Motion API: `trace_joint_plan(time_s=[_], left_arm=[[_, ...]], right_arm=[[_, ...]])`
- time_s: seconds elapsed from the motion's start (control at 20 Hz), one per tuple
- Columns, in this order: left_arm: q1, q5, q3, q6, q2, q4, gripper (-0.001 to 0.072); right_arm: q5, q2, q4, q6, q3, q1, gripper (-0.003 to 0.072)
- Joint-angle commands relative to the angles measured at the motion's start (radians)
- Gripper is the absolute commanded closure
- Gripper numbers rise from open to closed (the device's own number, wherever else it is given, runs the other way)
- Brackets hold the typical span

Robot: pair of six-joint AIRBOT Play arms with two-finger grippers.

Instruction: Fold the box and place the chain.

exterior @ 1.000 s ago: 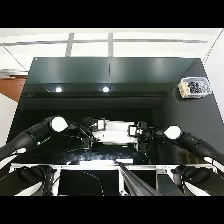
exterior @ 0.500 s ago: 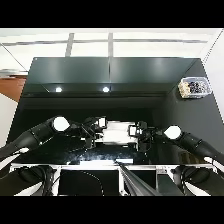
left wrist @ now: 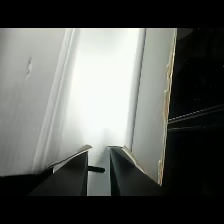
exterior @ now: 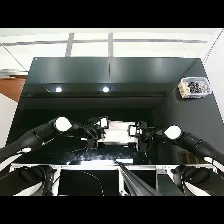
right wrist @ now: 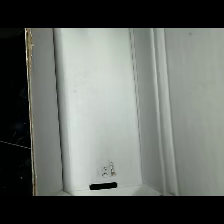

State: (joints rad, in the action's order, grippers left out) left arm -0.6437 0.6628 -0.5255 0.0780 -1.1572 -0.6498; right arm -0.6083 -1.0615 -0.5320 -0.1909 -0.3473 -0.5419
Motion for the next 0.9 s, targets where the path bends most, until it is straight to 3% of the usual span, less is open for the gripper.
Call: trace_joint_plan(time_s=[0.0, 0.3, 0.45, 0.7, 0.75, 0.8, 0.85], left_arm=[[-0.033, -0.064, 0.000, -0.008, -0.001, 0.004, 0.0544], [-0.040, -0.055, 0.004, -0.008, -0.001, 0.003, 0.0541], [-0.040, -0.053, 0.004, -0.008, -0.001, 0.003, 0.0412], [-0.040, -0.039, 0.004, -0.008, -0.001, 0.003, 0.0411], [-0.040, -0.037, 0.004, -0.008, -0.001, 0.003, 0.0379], [-0.040, -0.035, 0.004, -0.008, -0.001, 0.003, 0.0283], [-0.040, -0.032, 0.004, -0.008, -0.001, 0.003, 0.0272]], right_arm=[[-0.001, -0.001, 0.000, 0.000, 0.000, -0.001, 0.0114], [-0.001, -0.001, 0.000, 0.000, 0.000, -0.001, 0.0114], [-0.001, -0.001, 0.000, 0.000, 0.000, -0.001, 0.0114], [-0.001, -0.001, 0.000, 0.000, 0.000, -0.001, 0.0114], [-0.001, -0.001, 0.000, 0.000, 0.000, -0.001, 0.0115], [-0.001, -0.001, 0.000, 0.000, 0.000, -0.001, 0.0114], [-0.001, -0.001, 0.000, 0.000, 0.000, -0.001, 0.0114]])
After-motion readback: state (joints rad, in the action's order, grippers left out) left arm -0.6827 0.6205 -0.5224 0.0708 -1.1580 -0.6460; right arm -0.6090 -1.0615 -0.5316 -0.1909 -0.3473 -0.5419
